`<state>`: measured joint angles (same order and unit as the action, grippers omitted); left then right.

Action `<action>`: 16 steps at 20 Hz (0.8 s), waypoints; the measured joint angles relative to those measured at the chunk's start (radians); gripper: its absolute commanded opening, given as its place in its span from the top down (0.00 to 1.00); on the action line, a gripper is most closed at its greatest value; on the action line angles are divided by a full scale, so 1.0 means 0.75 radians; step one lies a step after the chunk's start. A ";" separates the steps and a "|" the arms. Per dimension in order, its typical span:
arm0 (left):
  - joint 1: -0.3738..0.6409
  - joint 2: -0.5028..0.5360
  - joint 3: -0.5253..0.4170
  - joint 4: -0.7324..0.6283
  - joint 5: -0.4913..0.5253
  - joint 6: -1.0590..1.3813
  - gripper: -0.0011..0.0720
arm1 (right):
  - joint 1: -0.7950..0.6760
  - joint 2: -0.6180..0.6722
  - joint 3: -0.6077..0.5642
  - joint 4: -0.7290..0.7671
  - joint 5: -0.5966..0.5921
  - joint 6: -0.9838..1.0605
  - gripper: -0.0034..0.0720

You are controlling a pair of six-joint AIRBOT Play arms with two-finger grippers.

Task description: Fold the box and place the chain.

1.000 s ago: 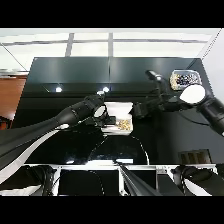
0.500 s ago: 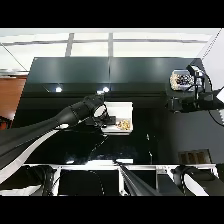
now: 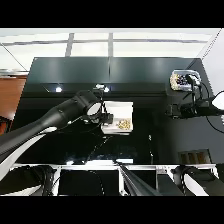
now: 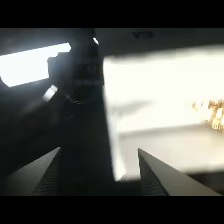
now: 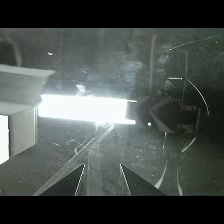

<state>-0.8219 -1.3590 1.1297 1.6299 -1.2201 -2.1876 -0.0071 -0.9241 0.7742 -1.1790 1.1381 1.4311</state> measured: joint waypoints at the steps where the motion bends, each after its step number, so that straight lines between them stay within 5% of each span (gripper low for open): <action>1: 0.003 0.057 -0.019 0.065 -0.038 0.036 0.22 | -0.001 0.000 -0.002 -0.001 -0.002 0.002 0.60; 4: 0.087 0.237 -0.125 0.272 -0.090 0.077 0.22 | -0.001 0.000 -0.006 0.001 -0.015 0.002 0.60; 7: 0.314 0.372 -0.290 0.256 -0.011 0.103 0.22 | -0.001 0.000 -0.009 0.001 -0.030 0.002 0.60; 9: 0.476 0.403 -0.396 0.004 0.130 0.326 0.22 | -0.001 0.000 -0.009 0.002 -0.037 0.002 0.60; 11: 0.600 0.400 -0.467 -0.309 0.232 0.720 0.01 | -0.001 0.000 -0.009 0.009 -0.041 0.002 0.60; 16: 0.706 0.281 -0.548 -0.993 0.344 2.030 0.01 | -0.001 0.000 -0.010 0.023 -0.047 0.002 0.60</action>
